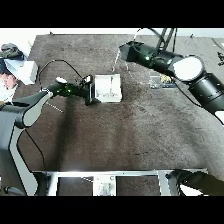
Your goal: Fold the box and place the chain.
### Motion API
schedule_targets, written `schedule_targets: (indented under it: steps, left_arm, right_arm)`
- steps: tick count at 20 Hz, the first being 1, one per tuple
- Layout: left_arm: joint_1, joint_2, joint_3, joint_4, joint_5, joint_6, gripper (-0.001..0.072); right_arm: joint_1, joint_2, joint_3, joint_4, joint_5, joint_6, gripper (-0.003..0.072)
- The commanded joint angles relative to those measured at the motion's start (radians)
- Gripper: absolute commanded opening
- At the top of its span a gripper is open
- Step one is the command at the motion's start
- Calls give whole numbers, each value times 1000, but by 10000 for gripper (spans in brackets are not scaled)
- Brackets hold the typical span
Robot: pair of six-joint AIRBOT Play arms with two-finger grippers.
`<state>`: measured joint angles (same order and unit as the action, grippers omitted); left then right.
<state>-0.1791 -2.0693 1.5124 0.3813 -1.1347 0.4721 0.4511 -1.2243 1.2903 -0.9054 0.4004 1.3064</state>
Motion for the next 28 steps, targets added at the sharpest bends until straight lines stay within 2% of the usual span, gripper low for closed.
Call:
schedule_targets:
  steps: [1, 6, 7, 8, 9, 10, 14, 15, 16, 17, 21, 28]
  left_arm:
    - [0, 0, 0, 0, 0, 0, 489]
    - [0, 0, 0, 0, 0, 0, 489]
    - [0, 0, 0, 0, 0, 0, 489]
    - [0, 0, 0, 0, 0, 0, 489]
    - [0, 0, 0, 0, 0, 0, 489]
    - [0, 0, 0, 0, 0, 0, 489]
    - [0, 0, 0, 0, 0, 0, 489]
    - [0, 0, 0, 0, 0, 0, 489]
    - [0, 0, 0, 0, 0, 0, 489]
    - [0, 0, 0, 0, 0, 0, 489]
    - [0, 0, 0, 0, 0, 0, 489]
    - [0, 0, 0, 0, 0, 0, 489]
  right_arm:
    - [48, -66, 12, -6, 24, 4, 9]
    - [72, -254, 10, -14, 50, 3, 10]
    - [65, -272, 1, -14, 53, 3, 100]
    - [54, -274, -13, -14, 53, 3, 354]
    - [39, -269, -25, -15, 61, 2, 381]
    - [19, -257, -34, -16, 84, 2, 280]
    - [-129, -153, -136, -150, 118, 80, 285]
    - [-183, -135, -169, -172, 121, 132, 303]
    - [-237, -129, -202, -179, 123, 168, 417]
    - [-287, -132, -235, -180, 117, 189, 469]
    - [-375, -233, -273, -168, 69, 191, 470]
    - [-426, -372, -271, -81, -158, 235, 453]
